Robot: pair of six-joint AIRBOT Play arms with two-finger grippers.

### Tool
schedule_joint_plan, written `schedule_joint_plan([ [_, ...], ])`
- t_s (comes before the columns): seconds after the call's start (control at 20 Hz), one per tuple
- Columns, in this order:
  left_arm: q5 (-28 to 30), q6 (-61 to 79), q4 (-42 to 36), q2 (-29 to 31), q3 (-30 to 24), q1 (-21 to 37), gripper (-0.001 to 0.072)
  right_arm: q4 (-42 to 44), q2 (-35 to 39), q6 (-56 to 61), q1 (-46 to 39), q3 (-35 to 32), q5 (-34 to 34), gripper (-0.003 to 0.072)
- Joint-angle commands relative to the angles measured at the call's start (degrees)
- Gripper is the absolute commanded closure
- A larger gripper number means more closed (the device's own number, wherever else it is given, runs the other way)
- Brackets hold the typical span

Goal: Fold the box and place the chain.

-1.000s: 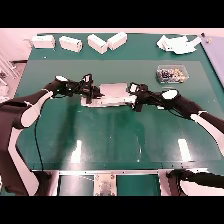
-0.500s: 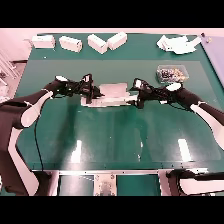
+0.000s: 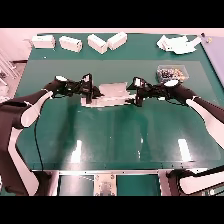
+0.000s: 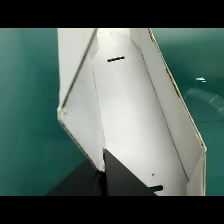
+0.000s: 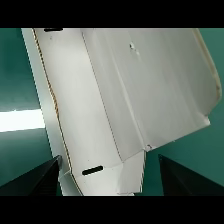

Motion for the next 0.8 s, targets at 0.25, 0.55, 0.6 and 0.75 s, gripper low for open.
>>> schedule_joint_plan([
  [0.25,-0.09,-0.02,0.02,-0.04,0.0,-0.04,0.069,1.62,-7.32,-4.94,-0.37,4.96,10.58,-0.0034],
  [0.55,-0.37,-0.02,0.02,-0.04,0.0,-0.04,0.069,4.79,-9.51,-8.44,-1.77,5.05,16.02,-0.0034],
  [0.6,-0.35,-0.02,0.02,-0.04,0.0,-0.04,0.069,6.45,-9.92,-8.63,-2.36,5.31,17.55,-0.0034],
  [0.75,-0.35,-0.02,0.02,-0.04,0.0,-0.04,0.069,6.86,-12.33,-8.59,-3.61,7.1,20.57,-0.0034],
])
